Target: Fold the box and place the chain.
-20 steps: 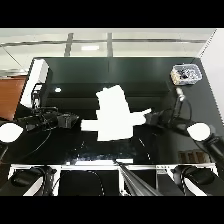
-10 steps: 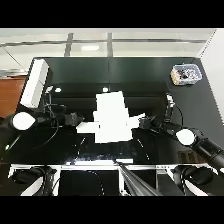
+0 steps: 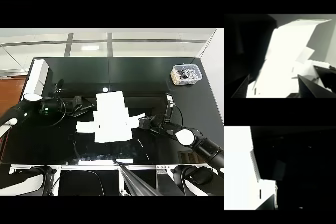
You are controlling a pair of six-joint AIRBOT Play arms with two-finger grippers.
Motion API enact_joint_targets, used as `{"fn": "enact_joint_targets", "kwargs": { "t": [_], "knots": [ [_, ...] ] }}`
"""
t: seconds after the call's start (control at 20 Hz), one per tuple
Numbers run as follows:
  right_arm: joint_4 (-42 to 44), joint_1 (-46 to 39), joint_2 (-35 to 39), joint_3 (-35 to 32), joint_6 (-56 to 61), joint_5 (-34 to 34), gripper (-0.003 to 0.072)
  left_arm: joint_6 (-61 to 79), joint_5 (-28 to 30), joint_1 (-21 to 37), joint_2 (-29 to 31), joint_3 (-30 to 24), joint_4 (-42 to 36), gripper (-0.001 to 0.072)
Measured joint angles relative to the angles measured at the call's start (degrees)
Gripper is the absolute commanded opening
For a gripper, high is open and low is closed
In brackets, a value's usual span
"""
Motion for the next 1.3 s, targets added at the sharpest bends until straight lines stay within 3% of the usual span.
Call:
{"fn": "enact_joint_targets", "kwargs": {
  "t": [0.4,0.55,0.6,0.65,0.9,1.3],
  "knots": [
    [0.0,0.0,0.0,0.0,0.0,1.9,0.0018,6.9,-11.6,-5.6,-16.0,13.7,2.8,0.0673],
    [-0.1,0.0,0.0,0.0,0.0,3.1,0.0017,10.6,-19.2,-6.4,-20.3,18.9,3.4,0.0524],
    [-0.1,0.0,0.0,0.0,0.0,3.5,0.0017,11.7,-22.1,-6.5,-21.4,20.5,4.1,0.0406],
    [-0.1,0.0,0.0,0.0,-0.1,3.7,0.0018,12.7,-24.6,-6.7,-22.4,22.0,5.9,0.0357],
    [0.0,0.0,0.0,0.0,-0.1,4.3,0.0017,17.0,-31.2,-9.1,-24.4,26.1,15.1,0.0351],
    [0.0,0.0,0.0,0.0,0.0,4.5,0.0017,19.5,-32.3,-12.7,-25.7,27.1,17.0,0.0327]
  ]
}}
